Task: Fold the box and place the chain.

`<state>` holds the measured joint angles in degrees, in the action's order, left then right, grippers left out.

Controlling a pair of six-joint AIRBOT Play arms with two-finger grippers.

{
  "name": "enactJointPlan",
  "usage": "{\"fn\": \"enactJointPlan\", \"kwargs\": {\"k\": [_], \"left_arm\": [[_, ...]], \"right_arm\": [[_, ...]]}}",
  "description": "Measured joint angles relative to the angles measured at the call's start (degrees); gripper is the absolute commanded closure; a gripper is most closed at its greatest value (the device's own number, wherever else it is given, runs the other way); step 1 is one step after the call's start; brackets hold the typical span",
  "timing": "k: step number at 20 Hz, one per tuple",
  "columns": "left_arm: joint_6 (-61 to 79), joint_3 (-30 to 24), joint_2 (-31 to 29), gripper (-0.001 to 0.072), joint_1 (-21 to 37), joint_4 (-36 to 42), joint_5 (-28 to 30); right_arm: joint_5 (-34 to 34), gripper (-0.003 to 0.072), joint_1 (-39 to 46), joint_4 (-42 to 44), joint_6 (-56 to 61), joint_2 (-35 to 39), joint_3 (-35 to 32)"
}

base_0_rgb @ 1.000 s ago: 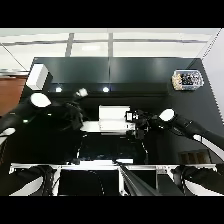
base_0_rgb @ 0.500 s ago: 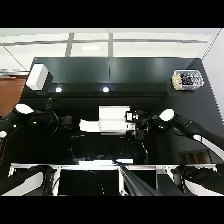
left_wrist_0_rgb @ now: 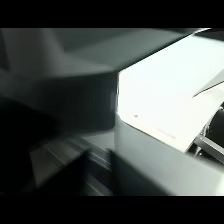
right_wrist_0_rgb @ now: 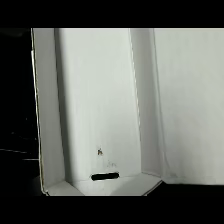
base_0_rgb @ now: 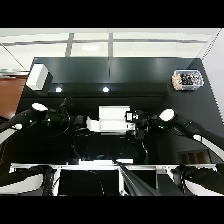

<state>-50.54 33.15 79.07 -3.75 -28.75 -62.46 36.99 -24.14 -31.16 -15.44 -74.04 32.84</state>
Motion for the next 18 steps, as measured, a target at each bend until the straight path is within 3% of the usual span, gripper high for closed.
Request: {"fn": "enactJointPlan", "kwargs": {"k": [1, 2, 8, 11, 18], "left_arm": [[0.3, 1.1, 0.2, 0.0061, -0.1, -0.2, -1.0], [0.7, 2.2, 0.3, 0.0045, -0.1, -0.5, -1.8], [1.1, 6.6, 0.5, 0.0040, -1.6, -1.7, -7.2], [1.0, 7.3, 0.6, 0.0083, -4.9, -2.3, -7.1], [-3.6, 7.8, 0.5, 0.0084, -10.4, -2.9, -3.1]], "right_arm": [[0.0, 0.0561, 0.0, 0.0, 0.0, 0.0, 0.0], [0.0, 0.0561, 0.0, 0.0, 0.0, 0.0, 0.0], [0.0, 0.0561, 0.0, 0.0, 0.0, 0.0, 0.0], [0.0, 0.0561, 0.0, 0.0, 0.0, 0.0, 0.0], [0.0, 0.0561, 0.0, 0.0, 0.0, 0.0, 0.0]]}}
